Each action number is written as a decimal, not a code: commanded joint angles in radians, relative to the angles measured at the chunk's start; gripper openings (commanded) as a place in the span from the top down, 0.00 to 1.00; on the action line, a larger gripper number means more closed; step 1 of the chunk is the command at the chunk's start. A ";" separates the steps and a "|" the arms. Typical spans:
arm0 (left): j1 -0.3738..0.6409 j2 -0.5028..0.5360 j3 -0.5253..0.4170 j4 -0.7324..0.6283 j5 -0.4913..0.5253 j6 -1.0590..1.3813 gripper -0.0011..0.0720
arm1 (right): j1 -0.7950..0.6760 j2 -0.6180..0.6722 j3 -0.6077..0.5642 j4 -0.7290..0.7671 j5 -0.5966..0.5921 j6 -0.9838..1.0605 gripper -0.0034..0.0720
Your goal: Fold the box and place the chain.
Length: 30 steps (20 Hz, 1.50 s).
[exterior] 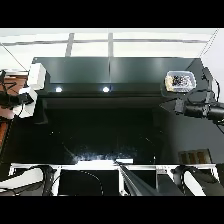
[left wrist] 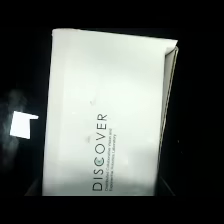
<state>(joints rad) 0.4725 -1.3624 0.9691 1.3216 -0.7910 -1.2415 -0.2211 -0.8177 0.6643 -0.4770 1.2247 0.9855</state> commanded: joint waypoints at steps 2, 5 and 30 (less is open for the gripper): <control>-0.025 -0.128 0.119 -0.002 0.074 0.051 0.58 | 0.001 0.001 0.001 0.000 -0.030 0.006 0.93; -0.053 -0.216 0.231 -0.002 0.010 0.065 0.58 | 0.001 0.001 0.001 0.000 -0.048 0.009 0.93; -0.195 0.288 0.355 0.066 -0.565 -0.253 0.95 | 0.005 0.154 0.002 -0.194 0.093 0.067 0.93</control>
<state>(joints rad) 0.3363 -1.2510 1.4120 1.4036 -1.4490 -1.4860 -0.2169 -0.7406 0.6655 -0.5228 1.3128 1.0481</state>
